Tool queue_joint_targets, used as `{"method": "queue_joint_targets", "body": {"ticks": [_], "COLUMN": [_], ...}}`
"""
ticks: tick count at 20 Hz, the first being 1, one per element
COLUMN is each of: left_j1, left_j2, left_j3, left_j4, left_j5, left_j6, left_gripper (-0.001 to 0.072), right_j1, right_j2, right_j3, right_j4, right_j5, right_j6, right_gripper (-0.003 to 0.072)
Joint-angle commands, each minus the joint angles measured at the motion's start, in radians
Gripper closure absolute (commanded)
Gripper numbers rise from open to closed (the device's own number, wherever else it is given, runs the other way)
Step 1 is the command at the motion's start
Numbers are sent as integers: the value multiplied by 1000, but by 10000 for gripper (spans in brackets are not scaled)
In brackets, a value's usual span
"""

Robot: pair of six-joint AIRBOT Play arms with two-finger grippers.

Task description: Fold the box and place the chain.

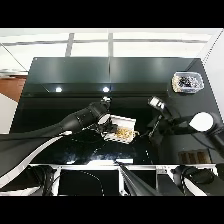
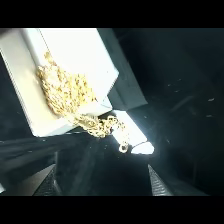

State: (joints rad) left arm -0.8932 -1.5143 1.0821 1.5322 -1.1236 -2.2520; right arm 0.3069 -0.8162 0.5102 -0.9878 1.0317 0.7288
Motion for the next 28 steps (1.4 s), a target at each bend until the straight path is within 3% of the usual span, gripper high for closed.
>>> {"method": "queue_joint_targets", "body": {"ticks": [1, 3, 12, 17, 19, 28], "left_j1": [0, 0, 0, 0, 0, 0], "left_j2": [-1, -1, -1, -1, -1, -1], "left_j3": [0, 0, 0, 0, 0, 0], "left_j4": [0, 0, 0, 0, 0, 0], "left_j5": [-2, -4, -3, -3, -3, -3], "left_j6": [0, 0, 0, 0, 0, 0], "left_gripper": [677, 677, 677, 678, 677, 677], "right_j1": [31, 92, 132, 132, 132, 159], "right_j2": [-1, -5, -106, -149, -149, -173], "right_j3": [-180, -223, -224, -224, -224, -224], "right_j4": [108, 109, 345, 364, 368, 384], "right_j5": [-303, -396, -418, -439, -446, -476], "right_j6": [-310, -475, -763, -764, -764, -763], "right_gripper": [-34, -34, -33, -30, 89, 86]}}
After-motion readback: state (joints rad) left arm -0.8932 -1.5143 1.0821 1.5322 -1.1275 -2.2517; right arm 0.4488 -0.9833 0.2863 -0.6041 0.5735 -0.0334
